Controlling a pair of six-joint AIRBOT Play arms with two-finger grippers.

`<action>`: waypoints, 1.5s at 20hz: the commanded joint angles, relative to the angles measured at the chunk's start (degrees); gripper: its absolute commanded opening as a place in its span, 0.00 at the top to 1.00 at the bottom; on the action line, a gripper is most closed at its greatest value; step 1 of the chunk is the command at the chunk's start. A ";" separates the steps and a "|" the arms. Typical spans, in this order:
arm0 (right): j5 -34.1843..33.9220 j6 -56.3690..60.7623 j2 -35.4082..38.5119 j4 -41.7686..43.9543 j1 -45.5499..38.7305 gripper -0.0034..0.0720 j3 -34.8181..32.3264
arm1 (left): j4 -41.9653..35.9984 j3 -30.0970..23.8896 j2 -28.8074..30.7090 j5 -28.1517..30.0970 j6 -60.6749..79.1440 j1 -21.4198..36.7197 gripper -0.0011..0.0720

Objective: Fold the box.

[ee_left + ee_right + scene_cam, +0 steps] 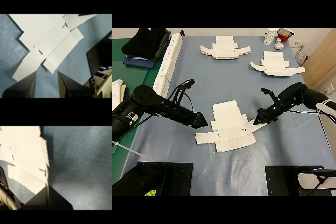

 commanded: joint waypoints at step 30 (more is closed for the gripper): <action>21.05 -0.87 26.58 4.90 10.40 0.95 -25.70 | -21.92 16.15 -46.82 -15.06 31.71 7.65 0.44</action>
